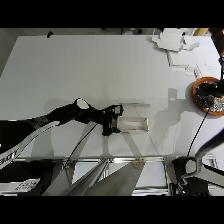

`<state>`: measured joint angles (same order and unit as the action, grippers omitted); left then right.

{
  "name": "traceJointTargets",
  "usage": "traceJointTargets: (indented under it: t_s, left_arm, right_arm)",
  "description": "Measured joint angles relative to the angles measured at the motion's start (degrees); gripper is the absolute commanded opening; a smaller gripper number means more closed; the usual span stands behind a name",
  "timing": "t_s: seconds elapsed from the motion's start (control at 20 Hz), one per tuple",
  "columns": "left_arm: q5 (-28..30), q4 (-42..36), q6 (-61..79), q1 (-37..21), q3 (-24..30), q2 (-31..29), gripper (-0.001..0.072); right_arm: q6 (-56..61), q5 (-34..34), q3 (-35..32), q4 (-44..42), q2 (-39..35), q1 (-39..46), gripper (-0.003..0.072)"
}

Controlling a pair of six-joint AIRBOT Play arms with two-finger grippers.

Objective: Fold the box and place the chain.

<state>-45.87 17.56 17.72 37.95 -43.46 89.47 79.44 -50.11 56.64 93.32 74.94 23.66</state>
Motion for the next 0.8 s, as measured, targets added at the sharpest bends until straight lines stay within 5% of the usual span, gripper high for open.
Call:
traceJointTargets:
  t_s: [0.8]
  left_arm:
    - [0.0,0.0,0.0,0.0,0.0,0.0,0.021]
  right_arm:
    - [-0.42,1.07,0.0,1.92,6.62,2.89,0.0252]
